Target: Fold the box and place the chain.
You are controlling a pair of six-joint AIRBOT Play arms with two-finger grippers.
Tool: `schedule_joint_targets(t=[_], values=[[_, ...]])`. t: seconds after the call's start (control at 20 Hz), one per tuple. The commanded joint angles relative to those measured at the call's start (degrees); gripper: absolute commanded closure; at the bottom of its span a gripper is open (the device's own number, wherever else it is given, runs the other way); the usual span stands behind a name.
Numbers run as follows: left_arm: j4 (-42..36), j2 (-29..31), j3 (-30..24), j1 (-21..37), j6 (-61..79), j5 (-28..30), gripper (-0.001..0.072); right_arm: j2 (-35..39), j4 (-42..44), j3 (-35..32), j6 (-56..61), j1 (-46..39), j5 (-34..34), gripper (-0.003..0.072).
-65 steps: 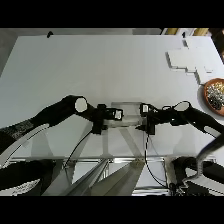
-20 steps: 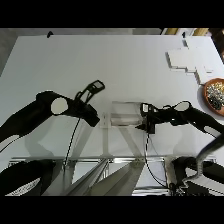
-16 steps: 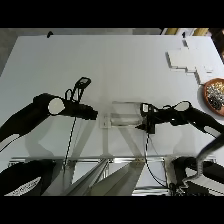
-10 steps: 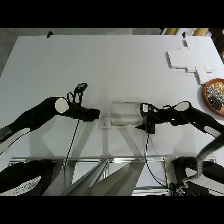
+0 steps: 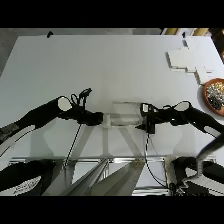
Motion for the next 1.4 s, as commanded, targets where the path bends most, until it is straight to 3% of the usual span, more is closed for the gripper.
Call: schedule_joint_targets(t=[0.0, 0.3, 0.45, 0.75, 0.85, 1.05, 1.35], values=[[-3.02, 2.56, 0.04, 0.07, 3.04, -0.33, 0.0701, 0.02, 0.02, 0.0, 0.0, 0.02, 0.0, 0.0271], [-4.85, 5.68, 0.52, -1.49, 2.84, 1.25, 0.0691, 0.02, 0.02, 0.0, 0.0, 0.02, 0.0, 0.0271], [-6.12, 5.55, 0.59, -3.65, 2.89, 2.23, 0.0554, 0.02, 0.02, 0.0, 0.0, 0.02, 0.0, 0.0271], [-7.41, 3.87, 0.87, -6.58, 2.8, 3.96, 0.054, 0.02, 0.0, 0.0, 0.0, 0.02, 0.0, 0.0271], [-7.37, 3.65, 1.05, -7.39, 2.8, 4.61, 0.0424, 0.02, 0.02, 0.0, 0.0, 0.02, 0.0, 0.0271], [-6.43, 3.48, 2.75, -8.02, 2.75, 6.01, 0.0424, 0.02, 0.0, 0.0, 0.0, 0.02, 0.0, 0.0271], [1.09, 2.05, 3.06, -9.35, -5.27, 7.19, 0.0413, 0.02, 0.02, 0.0, 0.0, 0.02, 0.0, 0.0271]])
